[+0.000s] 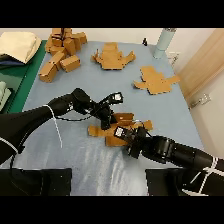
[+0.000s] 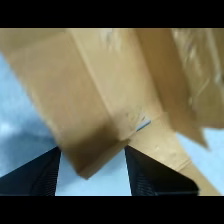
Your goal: Fold the box.
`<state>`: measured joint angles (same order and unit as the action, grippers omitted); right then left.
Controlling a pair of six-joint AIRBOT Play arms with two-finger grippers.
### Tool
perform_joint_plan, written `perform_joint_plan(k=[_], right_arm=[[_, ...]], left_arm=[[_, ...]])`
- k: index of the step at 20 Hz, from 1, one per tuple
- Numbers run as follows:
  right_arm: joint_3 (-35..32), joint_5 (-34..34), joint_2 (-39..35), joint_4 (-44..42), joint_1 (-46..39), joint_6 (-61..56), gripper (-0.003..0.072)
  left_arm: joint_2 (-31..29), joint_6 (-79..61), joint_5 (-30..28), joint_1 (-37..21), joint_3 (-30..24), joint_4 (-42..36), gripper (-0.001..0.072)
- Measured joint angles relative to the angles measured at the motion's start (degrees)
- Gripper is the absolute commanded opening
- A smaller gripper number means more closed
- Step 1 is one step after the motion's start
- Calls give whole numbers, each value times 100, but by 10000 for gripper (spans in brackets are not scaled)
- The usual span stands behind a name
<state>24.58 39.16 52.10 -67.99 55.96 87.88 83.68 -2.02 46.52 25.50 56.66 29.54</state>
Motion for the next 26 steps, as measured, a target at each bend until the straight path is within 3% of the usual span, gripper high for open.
perform_joint_plan(k=[12,13,14,21,26], right_arm=[[551,302,-24,118,4,-94,603],[564,319,-26,85,4,-94,635],[575,348,-28,72,4,-96,720],[590,505,-264,238,-7,-105,720],[555,356,-498,-551,-835,1576,720]], left_arm=[[0,0,2,0,0,0,13],[0,0,0,0,0,0,13],[0,0,0,0,0,2,13],[0,-2,2,0,0,2,13],[0,-2,2,4,0,0,13]])
